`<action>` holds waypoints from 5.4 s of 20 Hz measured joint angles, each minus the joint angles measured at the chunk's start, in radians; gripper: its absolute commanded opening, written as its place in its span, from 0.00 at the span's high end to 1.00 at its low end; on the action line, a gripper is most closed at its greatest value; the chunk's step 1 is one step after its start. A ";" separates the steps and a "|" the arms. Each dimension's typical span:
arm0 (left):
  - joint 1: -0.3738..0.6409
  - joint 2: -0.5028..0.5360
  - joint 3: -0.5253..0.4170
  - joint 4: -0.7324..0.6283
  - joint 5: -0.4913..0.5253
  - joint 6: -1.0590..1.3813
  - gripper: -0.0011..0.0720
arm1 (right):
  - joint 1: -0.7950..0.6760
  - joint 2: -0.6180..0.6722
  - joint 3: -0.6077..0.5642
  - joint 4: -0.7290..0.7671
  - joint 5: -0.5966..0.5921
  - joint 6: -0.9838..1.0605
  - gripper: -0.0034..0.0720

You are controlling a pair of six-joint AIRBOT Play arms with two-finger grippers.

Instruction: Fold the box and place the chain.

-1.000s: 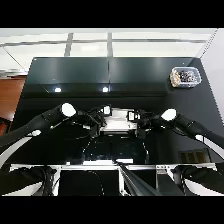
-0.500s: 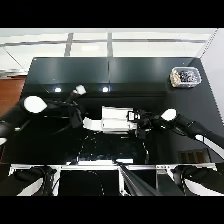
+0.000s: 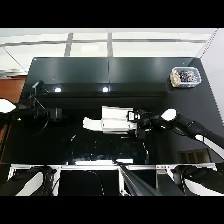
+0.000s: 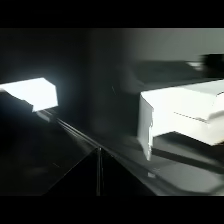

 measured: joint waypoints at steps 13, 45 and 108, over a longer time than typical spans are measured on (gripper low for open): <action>-0.232 -0.399 0.035 -0.260 0.050 0.068 0.95 | 0.000 0.000 0.000 0.000 0.000 0.000 0.71; -0.556 -0.433 0.386 -0.021 -0.066 -0.205 0.45 | 0.000 0.000 0.000 0.000 0.000 0.000 0.71; -0.946 -0.585 0.612 0.678 -0.084 -1.120 0.95 | 0.000 0.000 0.000 0.000 0.000 0.003 0.71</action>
